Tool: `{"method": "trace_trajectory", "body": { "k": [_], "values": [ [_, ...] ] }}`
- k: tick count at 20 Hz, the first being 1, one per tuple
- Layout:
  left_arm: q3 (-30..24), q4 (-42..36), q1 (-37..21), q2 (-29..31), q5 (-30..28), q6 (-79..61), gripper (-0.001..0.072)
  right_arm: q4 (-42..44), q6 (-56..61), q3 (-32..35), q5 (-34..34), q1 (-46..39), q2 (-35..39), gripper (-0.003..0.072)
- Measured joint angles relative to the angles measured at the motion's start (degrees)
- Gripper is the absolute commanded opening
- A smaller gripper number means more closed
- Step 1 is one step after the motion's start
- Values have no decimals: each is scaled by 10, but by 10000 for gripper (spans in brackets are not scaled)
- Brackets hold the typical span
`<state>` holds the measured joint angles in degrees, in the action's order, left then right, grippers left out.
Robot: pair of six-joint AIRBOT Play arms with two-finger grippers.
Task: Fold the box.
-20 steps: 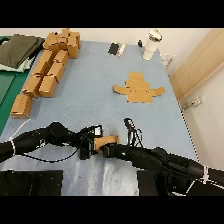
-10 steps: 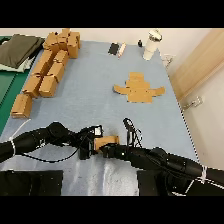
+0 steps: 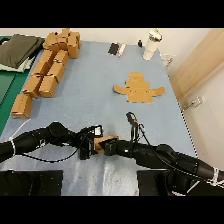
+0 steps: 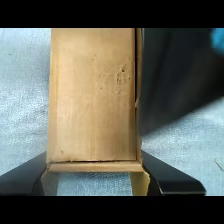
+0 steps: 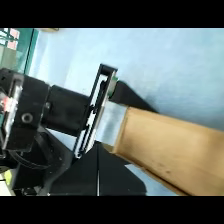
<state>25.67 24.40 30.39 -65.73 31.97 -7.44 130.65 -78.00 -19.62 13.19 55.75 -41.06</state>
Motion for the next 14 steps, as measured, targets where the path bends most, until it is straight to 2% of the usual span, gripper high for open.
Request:
{"method": "trace_trajectory", "body": {
  "k": [2, 4, 9, 11, 14],
  "values": [
    [0, 0, 0, 0, 0, 0, 517, -31, 10, -6, 45, -37, 11, 5],
    [0, 0, 0, 0, 0, 0, 517, -104, 49, -21, 109, -80, 16, 5],
    [0, 0, 0, 0, 0, 0, 517, -355, 189, -111, 363, -176, 19, 7],
    [0, 0, 0, 0, 0, 0, 516, -405, 218, -141, 442, -200, 19, 6],
    [0, 0, 0, 0, -1, 0, 517, -430, 241, -161, 504, -216, 17, 6]
  ]
}}
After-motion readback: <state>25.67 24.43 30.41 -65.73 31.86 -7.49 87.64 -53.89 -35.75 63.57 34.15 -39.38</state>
